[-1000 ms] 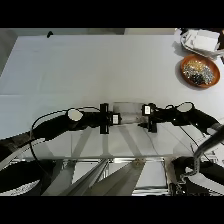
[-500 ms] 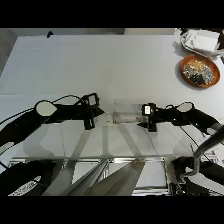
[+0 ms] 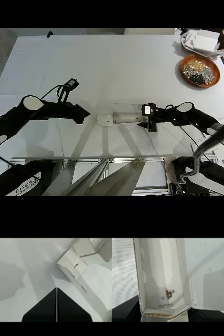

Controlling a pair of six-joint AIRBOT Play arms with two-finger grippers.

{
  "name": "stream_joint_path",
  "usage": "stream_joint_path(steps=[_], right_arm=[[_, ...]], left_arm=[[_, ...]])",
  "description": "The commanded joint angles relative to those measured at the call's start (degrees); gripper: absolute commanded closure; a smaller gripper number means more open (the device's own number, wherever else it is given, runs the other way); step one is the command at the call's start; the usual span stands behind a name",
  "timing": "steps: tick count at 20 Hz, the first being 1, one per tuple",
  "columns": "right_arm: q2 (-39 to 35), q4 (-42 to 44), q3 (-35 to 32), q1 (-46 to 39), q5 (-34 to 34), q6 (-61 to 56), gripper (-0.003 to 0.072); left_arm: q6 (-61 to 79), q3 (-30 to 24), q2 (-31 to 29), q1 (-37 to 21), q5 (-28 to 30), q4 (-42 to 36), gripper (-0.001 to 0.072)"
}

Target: Fold the box and place the chain.

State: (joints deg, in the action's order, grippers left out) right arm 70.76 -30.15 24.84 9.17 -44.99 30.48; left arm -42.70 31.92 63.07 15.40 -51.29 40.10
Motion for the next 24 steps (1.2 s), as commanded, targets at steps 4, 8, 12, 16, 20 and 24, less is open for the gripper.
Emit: stream_joint_path(steps=[4,8,12,16,20,24], right_arm=[[-0.04,0.0,-0.02,0.0,-0.02,0.0,0.0276],[-0.04,0.0,-0.02,0.0,-0.02,0.0,0.0276],[-0.04,0.0,-0.02,0.0,-0.02,0.0,0.0276],[-0.04,0.0,-0.02,0.0,-0.02,0.0,0.0276],[-0.04,0.0,-0.02,0.0,-0.02,0.0,0.0276],[-0.04,0.0,-0.02,0.0,-0.02,0.0,0.0276]], left_arm=[[-9.9,0.79,13.99,6.6,4.09,-6.95,0.0709],[-11.85,3.52,17.25,9.77,5.4,-7.34,0.0709],[-11.98,3.78,17.81,9.99,5.81,-7.5,0.0709],[-7.56,3.85,17.73,10.14,5.33,-10.38,0.0699],[-6.25,3.93,14.78,10.4,4.2,-11.08,0.0597],[-4.81,3.93,11.34,10.78,4.15,-14.75,0.0423]])
